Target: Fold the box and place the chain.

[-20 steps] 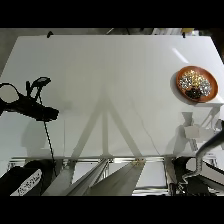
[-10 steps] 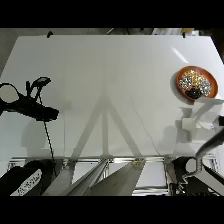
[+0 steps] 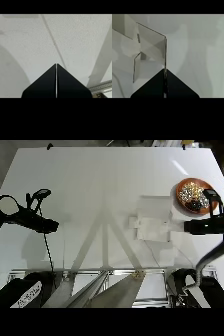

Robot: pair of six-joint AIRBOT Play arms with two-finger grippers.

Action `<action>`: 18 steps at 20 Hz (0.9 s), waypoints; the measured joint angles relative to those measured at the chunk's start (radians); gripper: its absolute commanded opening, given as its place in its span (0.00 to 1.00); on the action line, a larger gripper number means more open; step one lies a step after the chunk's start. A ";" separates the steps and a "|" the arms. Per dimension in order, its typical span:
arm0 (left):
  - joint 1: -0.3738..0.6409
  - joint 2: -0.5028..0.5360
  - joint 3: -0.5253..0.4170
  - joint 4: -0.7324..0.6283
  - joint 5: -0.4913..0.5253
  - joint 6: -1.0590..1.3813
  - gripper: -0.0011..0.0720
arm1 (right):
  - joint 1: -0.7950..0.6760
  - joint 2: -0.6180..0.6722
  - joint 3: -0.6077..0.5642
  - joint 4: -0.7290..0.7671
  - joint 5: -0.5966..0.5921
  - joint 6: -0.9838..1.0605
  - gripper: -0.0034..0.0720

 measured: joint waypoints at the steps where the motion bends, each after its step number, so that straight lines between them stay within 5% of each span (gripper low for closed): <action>1: 0.000 0.000 0.000 0.000 0.001 0.008 0.03 | 0.044 0.024 -0.025 0.024 -0.009 0.027 0.06; 7: 0.000 0.000 0.000 -0.036 0.120 0.037 0.03 | 0.258 0.079 -0.130 0.085 -0.082 0.157 0.06; 8: 0.000 0.000 -0.002 -0.063 0.145 0.060 0.10 | 0.286 0.082 -0.140 0.089 -0.095 0.169 0.06; 9: 0.000 0.000 -0.003 -0.104 0.164 0.103 0.36 | 0.310 0.083 -0.146 0.093 -0.105 0.182 0.06; 10: 0.000 -0.002 -0.005 -0.152 0.183 0.159 0.52 | 0.335 0.085 -0.152 0.097 -0.115 0.187 0.06; 18: -0.108 -0.192 0.010 -0.710 0.177 0.822 0.72 | 0.452 0.087 -0.164 0.117 -0.144 0.209 0.07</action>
